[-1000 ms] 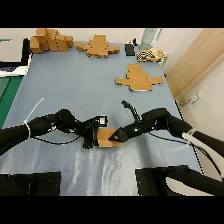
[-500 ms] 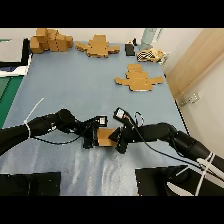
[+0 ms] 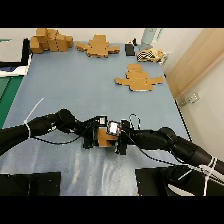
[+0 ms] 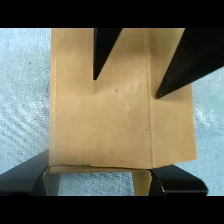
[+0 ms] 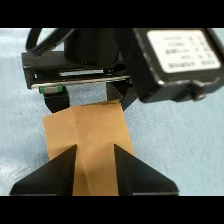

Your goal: Fold the box.

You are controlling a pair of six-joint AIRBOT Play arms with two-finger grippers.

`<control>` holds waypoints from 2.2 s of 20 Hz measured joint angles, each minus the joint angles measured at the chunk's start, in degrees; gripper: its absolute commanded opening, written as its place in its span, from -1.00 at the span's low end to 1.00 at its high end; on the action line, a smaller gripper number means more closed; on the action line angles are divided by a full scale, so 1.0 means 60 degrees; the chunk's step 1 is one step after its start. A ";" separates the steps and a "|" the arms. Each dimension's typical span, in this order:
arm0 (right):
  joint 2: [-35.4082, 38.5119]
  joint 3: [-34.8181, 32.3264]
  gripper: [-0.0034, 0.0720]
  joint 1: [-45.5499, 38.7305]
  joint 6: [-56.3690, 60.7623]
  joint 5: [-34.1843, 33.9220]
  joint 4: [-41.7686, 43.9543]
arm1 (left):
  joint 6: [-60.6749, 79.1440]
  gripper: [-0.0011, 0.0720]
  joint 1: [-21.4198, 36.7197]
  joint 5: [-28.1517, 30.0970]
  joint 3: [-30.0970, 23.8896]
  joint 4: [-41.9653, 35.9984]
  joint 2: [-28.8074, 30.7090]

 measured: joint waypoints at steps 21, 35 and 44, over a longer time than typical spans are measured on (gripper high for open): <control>0.0011 0.0007 -0.03 0.0594 -0.0171 0.0342 -0.1971 | -0.0007 0.42 0.0000 0.0000 0.0000 -0.0004 0.0000; 0.0117 0.0000 -0.40 0.0594 -0.0160 0.0412 -0.1701 | 0.0004 0.42 0.0000 0.0004 0.0000 0.0004 0.0000; -0.0441 -0.0015 -0.48 0.0780 -0.0142 0.0051 -0.1264 | 0.0007 0.42 0.0000 0.0000 0.0000 0.0022 0.0000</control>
